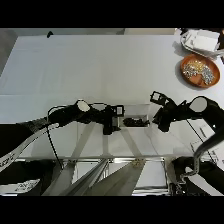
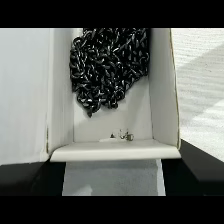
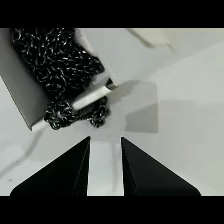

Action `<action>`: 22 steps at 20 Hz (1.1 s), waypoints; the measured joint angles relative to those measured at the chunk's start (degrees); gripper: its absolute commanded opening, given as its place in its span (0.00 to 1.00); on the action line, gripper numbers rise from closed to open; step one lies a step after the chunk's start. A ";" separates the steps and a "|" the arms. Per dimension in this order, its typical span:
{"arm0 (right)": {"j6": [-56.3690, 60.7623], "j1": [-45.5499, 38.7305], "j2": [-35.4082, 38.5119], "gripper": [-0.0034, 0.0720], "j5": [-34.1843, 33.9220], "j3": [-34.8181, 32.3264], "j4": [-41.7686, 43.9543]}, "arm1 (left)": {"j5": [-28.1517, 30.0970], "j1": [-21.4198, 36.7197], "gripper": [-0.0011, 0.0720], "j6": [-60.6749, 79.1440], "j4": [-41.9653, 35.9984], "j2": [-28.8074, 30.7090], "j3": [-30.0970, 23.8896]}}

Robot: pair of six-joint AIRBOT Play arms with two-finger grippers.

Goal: Fold the box and place the chain.

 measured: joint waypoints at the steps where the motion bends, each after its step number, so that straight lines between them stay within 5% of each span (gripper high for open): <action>1: -1.88 0.76 -0.33 0.35 -1.62 -0.46 -0.17 | 0.00 0.00 0.44 0.00 0.00 0.00 0.00; 17: -19.93 2.64 -1.14 0.34 -10.36 -8.31 7.06 | 0.00 0.00 0.44 0.00 -0.02 0.00 0.00; 22: -20.94 2.64 -1.14 0.21 -10.91 -8.46 8.44 | 0.00 0.00 0.44 0.00 0.00 0.00 0.00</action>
